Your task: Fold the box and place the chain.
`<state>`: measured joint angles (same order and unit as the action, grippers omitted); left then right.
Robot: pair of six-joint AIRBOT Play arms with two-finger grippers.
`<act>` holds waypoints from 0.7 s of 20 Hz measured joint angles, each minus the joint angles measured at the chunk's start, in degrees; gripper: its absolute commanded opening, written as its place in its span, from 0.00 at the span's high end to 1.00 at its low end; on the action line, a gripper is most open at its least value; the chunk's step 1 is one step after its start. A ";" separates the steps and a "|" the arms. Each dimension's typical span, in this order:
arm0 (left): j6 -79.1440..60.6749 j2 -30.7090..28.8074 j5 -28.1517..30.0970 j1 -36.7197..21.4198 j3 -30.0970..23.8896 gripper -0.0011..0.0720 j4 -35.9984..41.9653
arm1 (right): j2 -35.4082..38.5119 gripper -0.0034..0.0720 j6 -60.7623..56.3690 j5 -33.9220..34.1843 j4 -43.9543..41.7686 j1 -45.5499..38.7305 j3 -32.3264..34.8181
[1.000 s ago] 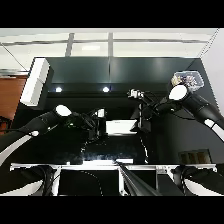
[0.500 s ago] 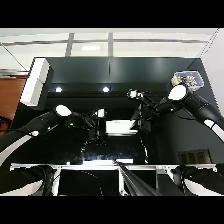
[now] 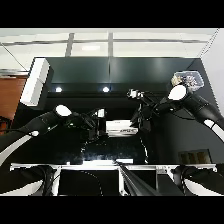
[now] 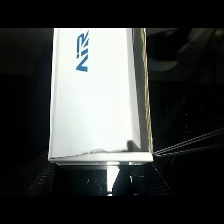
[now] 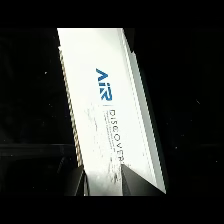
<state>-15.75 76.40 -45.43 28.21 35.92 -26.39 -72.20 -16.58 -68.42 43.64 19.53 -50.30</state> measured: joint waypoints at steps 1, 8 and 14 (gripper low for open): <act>0.00 0.00 0.00 0.00 0.02 0.59 0.00 | 0.00 0.63 -0.02 -0.02 0.04 0.00 0.00; 0.00 0.00 -0.02 0.02 0.02 0.59 0.02 | 0.00 0.63 0.00 0.15 2.21 0.96 0.00; 0.00 0.00 -0.02 0.02 0.02 0.59 0.02 | 0.00 0.63 -0.04 0.42 3.06 1.36 0.00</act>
